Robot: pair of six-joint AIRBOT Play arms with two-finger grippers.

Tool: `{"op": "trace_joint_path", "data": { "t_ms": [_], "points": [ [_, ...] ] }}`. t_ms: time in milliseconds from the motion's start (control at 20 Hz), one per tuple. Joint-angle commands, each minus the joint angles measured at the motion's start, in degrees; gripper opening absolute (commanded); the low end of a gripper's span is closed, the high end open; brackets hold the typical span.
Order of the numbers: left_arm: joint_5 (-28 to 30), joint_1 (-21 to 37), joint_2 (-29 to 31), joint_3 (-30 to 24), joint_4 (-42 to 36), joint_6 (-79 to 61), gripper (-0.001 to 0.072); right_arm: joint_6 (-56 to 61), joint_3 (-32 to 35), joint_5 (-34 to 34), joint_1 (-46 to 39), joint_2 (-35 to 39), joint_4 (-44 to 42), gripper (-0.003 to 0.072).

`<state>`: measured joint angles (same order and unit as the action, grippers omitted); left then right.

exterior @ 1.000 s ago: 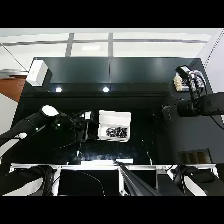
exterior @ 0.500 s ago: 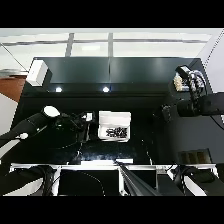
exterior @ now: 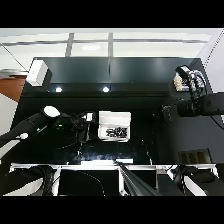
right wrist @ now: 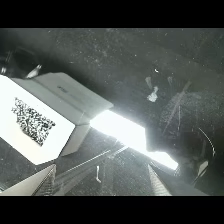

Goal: Fold the box and place the chain.

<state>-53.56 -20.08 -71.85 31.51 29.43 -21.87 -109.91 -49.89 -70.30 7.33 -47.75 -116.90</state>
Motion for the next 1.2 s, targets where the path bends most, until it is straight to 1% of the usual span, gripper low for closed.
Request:
{"op": "trace_joint_path", "data": {
  "t_ms": [0, 150, 200, 300, 350, 500, 650, 800, 900, 1000, 1050, 1150],
  "points": [
    [0.07, -0.09, -0.04, 0.02, 0.07, 0.0, 0.0689, 0.02, 0.02, 0.02, 0.07, -0.04, 0.0, 0.0695],
    [1.46, -1.53, -0.04, 0.02, 1.46, 0.9, 0.0689, 0.02, 0.02, 0.04, 0.07, -0.04, -0.02, 0.0694],
    [1.64, -2.05, -0.04, 0.02, 2.01, 0.98, 0.0675, 0.02, 0.02, 0.04, 0.07, -0.04, -0.02, 0.0694],
    [1.7, -2.01, -0.04, 0.02, 1.99, 1.11, 0.0511, 0.02, 0.02, 0.04, 0.07, -0.04, -0.02, 0.0694],
    [1.7, -2.03, -0.04, 0.02, 2.01, 1.11, 0.0485, 0.02, 0.02, 0.09, 0.07, -0.04, -0.02, 0.0694],
    [1.77, -2.03, -0.04, 0.02, 2.01, 1.11, 0.0483, 0.07, 0.02, 2.97, 0.94, -0.11, -1.38, 0.0695],
    [1.77, -2.03, -0.04, 0.02, 2.01, 1.14, 0.0482, 4.35, 0.02, 8.11, 5.42, -1.79, -3.26, 0.0695],
    [1.97, -2.03, -0.04, 0.02, 1.92, 1.31, 0.0482, 6.45, 0.0, 16.37, 11.8, -6.91, -4.26, 0.0695],
    [1.97, -2.03, -0.04, 0.02, 1.92, 1.31, 0.0482, 6.4, 0.0, 21.42, 14.23, -11.15, -7.69, 0.0695],
    [1.97, -2.03, -0.04, 0.02, 1.9, 1.31, 0.0482, 6.38, 0.0, 24.72, 15.65, -14.8, -8.59, 0.0694],
    [1.97, -2.03, -0.04, 0.02, 1.9, 1.31, 0.0482, 5.49, 0.0, 24.79, 16.31, -16.09, -8.68, 0.0694],
    [1.97, -2.03, -0.04, 0.02, 1.9, 1.31, 0.0482, 0.04, 0.0, 21.77, 17.62, -17.11, -8.68, 0.0693]
  ]
}}
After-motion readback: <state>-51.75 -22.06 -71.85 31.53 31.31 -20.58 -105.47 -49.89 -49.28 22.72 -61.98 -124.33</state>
